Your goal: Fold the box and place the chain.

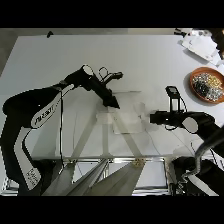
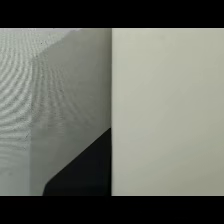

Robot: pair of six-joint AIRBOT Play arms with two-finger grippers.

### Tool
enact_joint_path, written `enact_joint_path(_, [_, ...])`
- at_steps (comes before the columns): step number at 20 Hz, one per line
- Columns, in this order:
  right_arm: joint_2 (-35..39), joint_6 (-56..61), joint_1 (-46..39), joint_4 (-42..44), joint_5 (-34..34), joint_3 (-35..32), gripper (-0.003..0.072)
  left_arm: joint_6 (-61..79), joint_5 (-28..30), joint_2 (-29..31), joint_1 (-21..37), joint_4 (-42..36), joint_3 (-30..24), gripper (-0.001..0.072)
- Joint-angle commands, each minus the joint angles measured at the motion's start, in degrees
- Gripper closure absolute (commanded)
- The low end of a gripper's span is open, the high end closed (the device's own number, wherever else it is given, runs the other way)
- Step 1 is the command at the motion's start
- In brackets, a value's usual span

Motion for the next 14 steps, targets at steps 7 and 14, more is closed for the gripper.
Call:
enact_joint_path(7, [4.33, -5.64, 0.00, 1.16, 7.61, 2.32, 0.0419, -0.44, -0.52, 10.80, -0.07, 8.98, -1.90, 0.0712])
enact_joint_path(14, [20.35, -10.58, 0.00, -0.44, 25.64, 5.99, 0.0371, 6.84, 14.40, 26.40, -2.05, 4.42, -24.68, 0.0712])
